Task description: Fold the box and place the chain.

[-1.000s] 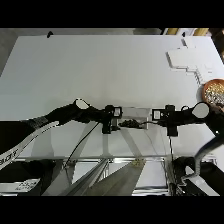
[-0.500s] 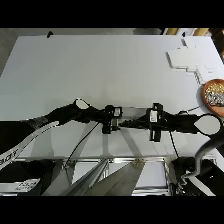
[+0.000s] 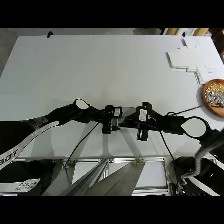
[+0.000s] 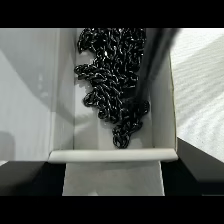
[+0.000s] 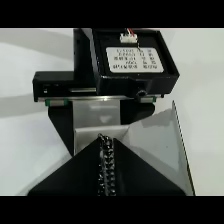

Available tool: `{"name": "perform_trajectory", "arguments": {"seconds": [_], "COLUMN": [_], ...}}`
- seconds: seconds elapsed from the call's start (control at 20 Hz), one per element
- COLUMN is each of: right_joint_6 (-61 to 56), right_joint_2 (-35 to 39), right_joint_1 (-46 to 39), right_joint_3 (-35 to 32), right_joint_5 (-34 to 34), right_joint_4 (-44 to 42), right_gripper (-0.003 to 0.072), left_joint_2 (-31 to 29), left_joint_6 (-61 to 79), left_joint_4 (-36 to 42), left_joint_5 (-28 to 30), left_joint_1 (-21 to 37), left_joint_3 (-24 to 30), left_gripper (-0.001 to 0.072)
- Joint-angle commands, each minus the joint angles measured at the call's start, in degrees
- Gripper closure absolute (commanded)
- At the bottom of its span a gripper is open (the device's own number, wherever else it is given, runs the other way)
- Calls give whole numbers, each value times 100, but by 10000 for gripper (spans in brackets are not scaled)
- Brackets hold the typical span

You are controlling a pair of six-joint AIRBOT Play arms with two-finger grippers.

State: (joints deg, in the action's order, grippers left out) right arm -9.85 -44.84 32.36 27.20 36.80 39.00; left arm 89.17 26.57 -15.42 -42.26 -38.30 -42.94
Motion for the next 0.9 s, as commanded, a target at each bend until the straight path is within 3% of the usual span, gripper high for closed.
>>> {"name": "perform_trajectory", "arguments": {"seconds": [0.0, 0.2, 0.4, 0.6, 0.7, 0.85], "right_joint_6": [-83, -83, -87, -87, -61, 299], "right_joint_2": [-98, 621, 1401, 1327, 1130, 675], "right_joint_1": [55, -179, -1322, -2763, -3178, -3244], "right_joint_3": [20, 125, 125, 39, -164, -461], "right_joint_5": [-278, -286, 151, 1036, 1005, 802], "right_joint_4": [155, 1001, 1974, 2142, 2177, 2258], "right_gripper": [417, 401, 401, 424, 524, 528], "left_joint_2": [-2, -2, -2, -2, -2, -2], "left_joint_6": [2, 2, 2, 2, 2, 2], "left_joint_4": [-2, -2, -2, 0, 0, 0], "left_joint_5": [2, 0, 0, 0, 2, 0], "left_joint_1": [0, 0, 0, 0, 0, 0], "left_joint_3": [0, 0, 0, 0, 0, 0], "left_gripper": [399, 399, 399, 398, 399, 399]}}
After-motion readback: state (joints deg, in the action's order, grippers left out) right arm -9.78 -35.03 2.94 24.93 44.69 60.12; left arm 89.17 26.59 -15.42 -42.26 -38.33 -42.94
